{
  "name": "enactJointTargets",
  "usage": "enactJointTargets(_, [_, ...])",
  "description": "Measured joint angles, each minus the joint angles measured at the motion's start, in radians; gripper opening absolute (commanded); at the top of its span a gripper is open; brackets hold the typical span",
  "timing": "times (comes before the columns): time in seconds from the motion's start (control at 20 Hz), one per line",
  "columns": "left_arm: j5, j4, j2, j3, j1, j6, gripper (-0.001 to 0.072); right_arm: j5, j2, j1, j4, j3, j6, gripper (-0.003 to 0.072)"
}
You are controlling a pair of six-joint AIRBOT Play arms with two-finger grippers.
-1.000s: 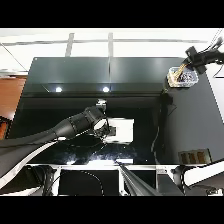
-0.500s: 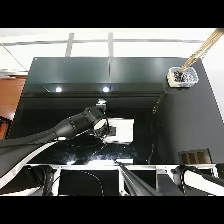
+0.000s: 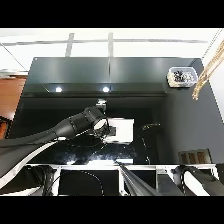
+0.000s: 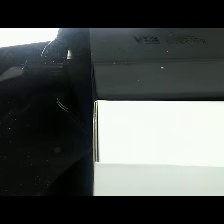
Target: Fold the box and place the chain.
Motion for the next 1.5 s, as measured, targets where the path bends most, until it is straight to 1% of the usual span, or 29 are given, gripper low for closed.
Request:
enactJointTargets(0.15, [0.000,0.000,0.000,0.000,0.000,0.000,0.0026,0.073,0.074,0.095,0.004,-0.051,-0.009,0.0029])
enactJointTargets(0.35, [0.000,0.000,0.000,0.000,0.000,0.000,0.0026,0.168,0.111,0.201,0.010,-0.109,-0.007,0.0029])
enactJointTargets(0.6, [0.000,0.000,0.000,0.000,0.000,0.000,0.0026,0.220,0.122,0.303,0.065,-0.208,0.015,0.0029])
enactJointTargets(0.75, [0.000,0.000,0.000,0.000,0.000,0.000,0.0026,0.230,0.124,0.352,0.113,-0.259,0.018,0.0029])
enactJointTargets(1.0, [0.000,0.000,0.000,0.000,0.000,0.000,0.0026,0.196,0.125,0.434,0.173,-0.297,0.039,0.0030])
enactJointTargets(1.15, [0.000,0.000,0.000,0.000,0.000,0.000,0.0027,0.142,0.119,0.489,0.188,-0.327,0.051,0.0030])
enactJointTargets(1.3, [0.000,0.000,0.000,0.000,0.000,0.000,0.0027,0.086,0.105,0.535,0.185,-0.388,0.058,0.0030])
enactJointTargets(1.5, [0.000,0.000,0.000,0.000,0.000,0.000,0.0027,0.026,0.097,0.560,0.172,-0.496,0.064,0.0030])
